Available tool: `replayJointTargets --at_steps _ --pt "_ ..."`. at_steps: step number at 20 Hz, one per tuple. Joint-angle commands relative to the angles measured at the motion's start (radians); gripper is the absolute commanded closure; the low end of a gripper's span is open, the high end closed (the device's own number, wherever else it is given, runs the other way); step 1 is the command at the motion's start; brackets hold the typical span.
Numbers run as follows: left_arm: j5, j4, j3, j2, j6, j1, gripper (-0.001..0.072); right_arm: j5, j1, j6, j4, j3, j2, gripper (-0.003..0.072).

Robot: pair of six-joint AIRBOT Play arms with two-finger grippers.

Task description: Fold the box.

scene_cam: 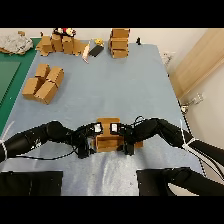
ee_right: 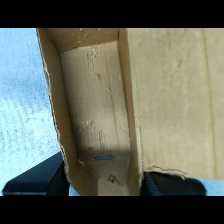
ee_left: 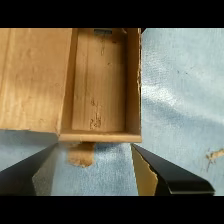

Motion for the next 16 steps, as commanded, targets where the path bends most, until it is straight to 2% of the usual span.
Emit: replayJointTargets --at_steps 1,16 --pt "0.013 -0.063 0.000 -0.014 0.034 -0.005 0.0015 0.000 0.001 0.000 0.000 0.000 0.000 0.0246" --pt "0.029 -0.166 0.000 -0.058 0.138 -0.006 0.0015 0.000 0.001 0.000 0.000 0.000 0.000 0.0246"
